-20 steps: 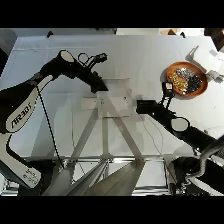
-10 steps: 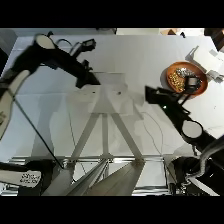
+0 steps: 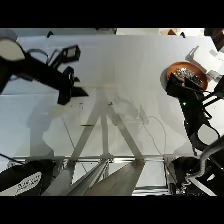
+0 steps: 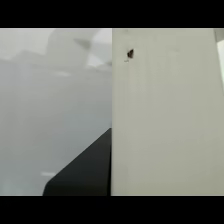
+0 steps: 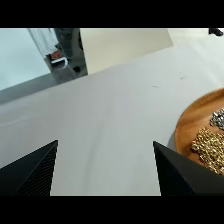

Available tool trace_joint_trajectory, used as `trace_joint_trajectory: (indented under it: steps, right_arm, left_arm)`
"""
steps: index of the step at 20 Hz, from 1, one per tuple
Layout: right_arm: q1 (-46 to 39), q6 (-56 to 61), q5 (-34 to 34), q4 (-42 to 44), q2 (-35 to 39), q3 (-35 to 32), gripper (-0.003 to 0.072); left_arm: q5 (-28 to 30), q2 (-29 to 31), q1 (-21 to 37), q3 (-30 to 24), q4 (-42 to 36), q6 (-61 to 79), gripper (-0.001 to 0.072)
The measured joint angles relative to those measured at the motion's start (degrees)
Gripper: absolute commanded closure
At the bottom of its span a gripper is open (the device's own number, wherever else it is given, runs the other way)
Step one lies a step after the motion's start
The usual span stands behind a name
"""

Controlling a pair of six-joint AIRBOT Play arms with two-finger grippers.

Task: Fold the box and place the chain.

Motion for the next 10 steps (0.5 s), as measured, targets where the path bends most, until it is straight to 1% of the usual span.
trace_joint_trajectory:
  steps: [2, 4, 7, 10]
  right_arm:
    - [0.00, -1.44, -0.35, 2.45, 0.20, 0.00, 0.0017]
    - [0.00, -2.29, -0.55, 3.87, 0.26, 0.00, 0.0017]
    - [0.00, -2.89, -0.72, 4.96, 0.28, 0.00, 0.0017]
    - [0.00, -3.13, -0.76, 5.38, 0.28, -0.02, 0.0017]
  left_arm:
    - [5.49, 0.81, 0.02, -6.23, -2.05, 3.54, 0.0708]
    - [9.90, -0.44, 0.02, -9.68, -4.35, 5.86, 0.0706]
    - [15.61, -4.70, 0.00, -12.22, -10.19, 7.98, 0.0705]
    - [19.43, -9.20, 0.00, -13.18, -13.68, 11.41, 0.0705]
